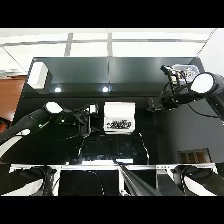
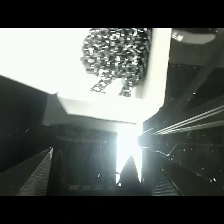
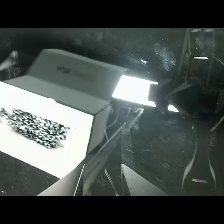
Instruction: Fold the box and place the chain.
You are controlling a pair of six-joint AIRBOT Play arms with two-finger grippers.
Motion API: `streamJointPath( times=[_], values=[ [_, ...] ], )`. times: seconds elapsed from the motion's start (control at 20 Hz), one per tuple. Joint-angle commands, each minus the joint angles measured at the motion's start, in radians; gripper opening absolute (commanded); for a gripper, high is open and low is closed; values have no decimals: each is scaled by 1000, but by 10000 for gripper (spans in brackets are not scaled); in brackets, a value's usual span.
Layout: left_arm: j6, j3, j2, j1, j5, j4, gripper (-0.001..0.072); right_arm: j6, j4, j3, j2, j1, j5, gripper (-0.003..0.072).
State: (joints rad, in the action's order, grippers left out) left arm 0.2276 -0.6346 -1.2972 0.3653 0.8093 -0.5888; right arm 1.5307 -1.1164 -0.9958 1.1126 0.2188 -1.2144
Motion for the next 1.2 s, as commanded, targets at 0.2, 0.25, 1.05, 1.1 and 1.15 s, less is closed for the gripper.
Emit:
streamJointPath(
  times=[0.2,0.25,1.05,1.1,1.15],
  values=[
    [38,-25,-38,27,-11,91,712,3,9,0,0,2,34,286],
    [38,-25,-42,35,-11,91,712,2,8,0,0,2,36,286],
    [38,-29,-49,103,-48,54,712,2,8,2,0,2,60,286],
    [38,-29,-49,109,-51,54,712,2,8,2,0,2,60,286],
    [38,-29,-49,109,-51,55,712,2,8,2,0,2,60,286]
  ],
)
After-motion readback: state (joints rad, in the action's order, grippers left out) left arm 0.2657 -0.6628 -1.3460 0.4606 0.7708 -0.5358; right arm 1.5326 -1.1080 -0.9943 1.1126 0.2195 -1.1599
